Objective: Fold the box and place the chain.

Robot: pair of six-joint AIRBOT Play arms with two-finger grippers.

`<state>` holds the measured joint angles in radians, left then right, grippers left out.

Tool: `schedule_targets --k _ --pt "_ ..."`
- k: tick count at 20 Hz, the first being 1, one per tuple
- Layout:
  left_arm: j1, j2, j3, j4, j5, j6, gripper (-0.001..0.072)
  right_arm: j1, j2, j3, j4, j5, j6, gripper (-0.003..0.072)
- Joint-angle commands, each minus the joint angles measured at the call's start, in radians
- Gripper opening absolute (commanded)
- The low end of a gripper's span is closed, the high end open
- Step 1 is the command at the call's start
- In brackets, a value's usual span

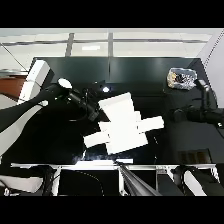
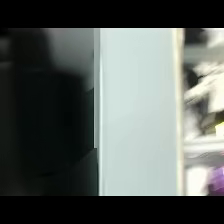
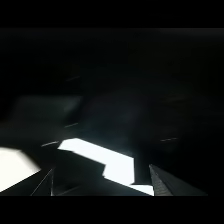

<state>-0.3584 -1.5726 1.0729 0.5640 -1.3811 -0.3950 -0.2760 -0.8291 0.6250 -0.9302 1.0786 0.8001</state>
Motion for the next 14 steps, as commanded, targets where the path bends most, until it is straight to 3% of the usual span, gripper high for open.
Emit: schedule_targets --k 1,3,6,11,14 --pt "-0.075 0.16 -0.016 0.211 0.209 0.096 0.0021 -0.023 0.001 0.046 -0.113 -0.182 0.003 0.0703" --pt "-0.124 0.18 -0.04 0.231 0.312 0.268 0.0022 -0.019 0.0 0.046 -0.073 -0.255 0.003 0.0699" --pt "-0.155 0.15 -0.04 0.315 0.447 0.286 0.0024 0.041 -0.003 0.027 -0.074 -0.244 -0.149 0.0699" --pt "-0.15 0.069 -0.04 0.231 0.454 0.303 0.0026 0.227 -0.015 -0.059 -0.011 -0.207 -0.563 0.07" --pt "-0.15 0.056 -0.039 0.231 0.453 0.317 0.0026 0.343 -0.074 -0.092 0.032 -0.239 -0.691 0.0699"
